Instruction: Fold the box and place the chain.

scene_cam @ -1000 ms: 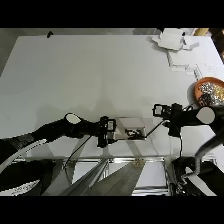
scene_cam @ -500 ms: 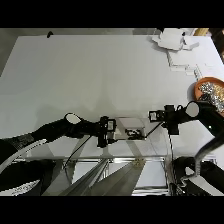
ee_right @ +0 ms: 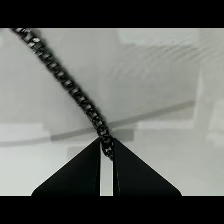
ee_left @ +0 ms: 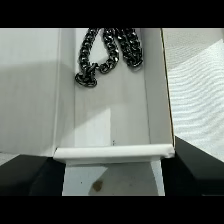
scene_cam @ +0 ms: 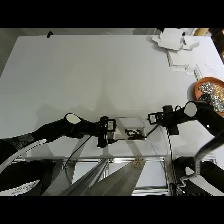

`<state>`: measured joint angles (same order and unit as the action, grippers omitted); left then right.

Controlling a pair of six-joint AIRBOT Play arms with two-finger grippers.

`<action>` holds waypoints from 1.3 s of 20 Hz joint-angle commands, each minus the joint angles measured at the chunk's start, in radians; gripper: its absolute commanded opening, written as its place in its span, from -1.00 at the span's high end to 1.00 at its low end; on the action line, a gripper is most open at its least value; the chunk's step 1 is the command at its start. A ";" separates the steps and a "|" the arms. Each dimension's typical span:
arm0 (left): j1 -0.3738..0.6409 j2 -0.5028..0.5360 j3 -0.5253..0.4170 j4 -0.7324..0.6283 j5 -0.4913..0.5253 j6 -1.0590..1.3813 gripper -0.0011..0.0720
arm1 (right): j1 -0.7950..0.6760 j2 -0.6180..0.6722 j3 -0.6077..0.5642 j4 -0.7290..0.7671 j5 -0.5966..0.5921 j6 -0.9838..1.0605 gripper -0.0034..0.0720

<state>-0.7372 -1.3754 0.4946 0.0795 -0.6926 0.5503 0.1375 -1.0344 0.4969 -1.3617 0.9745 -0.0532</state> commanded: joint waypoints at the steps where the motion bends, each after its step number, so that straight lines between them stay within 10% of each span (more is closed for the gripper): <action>1: 0.000 0.000 0.000 0.000 0.000 0.000 0.23 | 0.000 0.126 0.001 0.031 0.090 0.020 0.86; 11: 0.000 0.000 0.000 0.000 0.000 0.000 0.23 | 0.087 0.380 0.000 0.705 0.219 -0.024 0.86; 23: 0.000 0.000 0.000 0.000 0.000 0.000 0.23 | 0.532 0.168 0.000 0.717 -0.207 0.082 0.85; 26: 0.000 0.000 0.000 0.000 0.000 0.000 0.23 | 0.513 0.146 0.002 0.681 -0.258 0.129 0.16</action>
<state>-0.7376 -1.3754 0.4946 0.0795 -0.6926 0.5503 0.6430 -0.8536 0.4969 -0.6582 0.7879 0.0269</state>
